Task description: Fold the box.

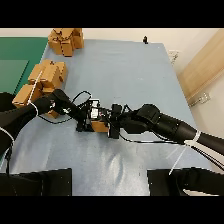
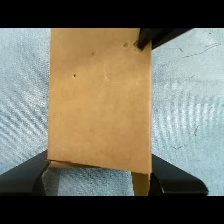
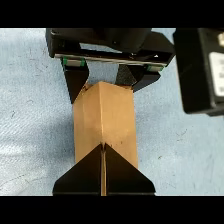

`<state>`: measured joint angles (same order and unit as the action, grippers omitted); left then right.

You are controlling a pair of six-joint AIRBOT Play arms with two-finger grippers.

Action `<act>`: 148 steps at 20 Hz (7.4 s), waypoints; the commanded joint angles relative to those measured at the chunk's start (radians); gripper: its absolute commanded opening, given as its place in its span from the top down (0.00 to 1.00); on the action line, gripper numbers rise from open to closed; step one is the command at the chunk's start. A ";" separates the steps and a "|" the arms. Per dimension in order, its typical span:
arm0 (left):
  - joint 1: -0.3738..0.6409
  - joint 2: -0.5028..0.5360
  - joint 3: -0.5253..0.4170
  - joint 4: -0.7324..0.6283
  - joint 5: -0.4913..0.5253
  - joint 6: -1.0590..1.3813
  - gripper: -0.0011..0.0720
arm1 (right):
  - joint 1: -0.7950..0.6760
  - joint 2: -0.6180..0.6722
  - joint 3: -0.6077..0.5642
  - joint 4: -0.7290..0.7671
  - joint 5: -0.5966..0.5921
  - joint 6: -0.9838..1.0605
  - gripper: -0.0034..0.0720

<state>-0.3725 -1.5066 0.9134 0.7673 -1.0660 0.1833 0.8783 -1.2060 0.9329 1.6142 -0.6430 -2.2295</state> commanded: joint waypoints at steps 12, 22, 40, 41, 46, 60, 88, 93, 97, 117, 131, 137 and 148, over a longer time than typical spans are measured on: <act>0.000 0.000 0.000 0.000 0.001 -0.001 0.97 | 0.000 -0.010 0.003 -0.037 -0.002 0.000 0.94; 0.000 0.000 0.000 0.000 0.001 -0.001 0.97 | 0.000 -0.040 0.003 0.066 -0.023 0.000 0.92; 0.000 0.000 0.000 0.000 0.001 -0.001 0.97 | -0.014 -0.064 0.001 0.119 -0.073 0.001 0.56; 0.000 0.000 0.000 0.000 0.001 -0.001 0.97 | -0.014 -0.064 0.001 0.119 -0.072 0.001 0.56; 0.000 0.000 0.000 0.000 0.001 -0.001 0.97 | -0.014 -0.061 0.001 0.118 -0.072 0.000 0.56; 0.000 0.000 0.000 0.000 0.001 -0.001 0.97 | -0.019 -0.012 0.009 0.114 -0.074 0.001 0.56; 0.000 0.049 0.003 -0.019 0.053 -0.055 0.98 | -0.019 0.241 0.005 -0.346 -0.216 0.493 0.95; 0.023 0.229 0.003 -0.032 0.203 -0.305 0.98 | -0.099 0.428 -0.120 -0.465 -0.272 0.619 0.95; 0.140 0.405 0.002 0.105 0.200 -0.747 0.98 | -0.188 0.505 -0.189 -0.467 -0.264 0.626 0.95; 0.433 0.502 -0.210 0.421 0.255 -1.170 0.98 | -0.243 0.509 -0.191 -0.429 -0.203 0.625 0.95; 0.433 0.500 -0.205 0.421 0.247 -1.180 0.13 | -0.243 0.509 -0.191 -0.401 -0.203 0.626 0.95; 0.433 0.536 -0.187 0.422 0.247 -1.175 0.03 | -0.243 0.509 -0.191 -0.383 -0.203 0.625 0.95; 0.433 0.566 -0.142 0.405 0.232 -1.175 0.03 | -0.243 0.509 -0.191 -0.382 -0.203 0.625 0.95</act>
<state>0.0589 -0.9428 0.7506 1.1847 -0.8253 -0.9916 0.6350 -0.6968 0.7422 1.2312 -0.8463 -1.6043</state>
